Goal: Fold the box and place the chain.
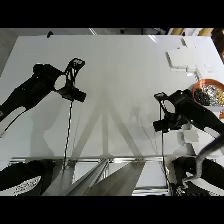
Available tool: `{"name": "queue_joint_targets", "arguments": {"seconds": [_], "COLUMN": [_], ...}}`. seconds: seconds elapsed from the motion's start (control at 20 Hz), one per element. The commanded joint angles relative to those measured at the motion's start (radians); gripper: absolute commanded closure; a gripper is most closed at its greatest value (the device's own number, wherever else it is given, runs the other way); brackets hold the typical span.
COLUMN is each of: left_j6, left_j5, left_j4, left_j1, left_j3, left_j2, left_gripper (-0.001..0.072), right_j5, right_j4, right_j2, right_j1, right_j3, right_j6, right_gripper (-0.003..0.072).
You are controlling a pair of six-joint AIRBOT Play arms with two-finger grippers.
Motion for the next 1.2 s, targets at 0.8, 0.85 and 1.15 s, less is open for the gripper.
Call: {"name": "queue_joint_targets", "arguments": {"seconds": [0.8, 0.85, 1.15], "left_j6": [0.0, 0.0, 0.0], "left_j5": [0.0, 0.0, 0.0], "left_j4": [0.0, 0.0, 0.0], "left_j1": [0.0, 0.0, 0.0], "left_j3": [0.0, 0.0, 0.0], "left_j2": [0.0, 0.0, 0.0], "left_gripper": [0.0697, 0.0697, 0.0697], "right_j5": [-0.08, -0.037, 0.004], "right_j4": [-0.163, -0.259, -0.44], "right_j2": [-0.003, -0.003, 0.0], "right_j1": [-0.003, -0.021, -0.561], "right_j3": [0.0, 0.0, 0.0], "right_j6": [-0.019, -0.022, -0.328], "right_gripper": [0.0515, 0.0515, 0.0494]}}
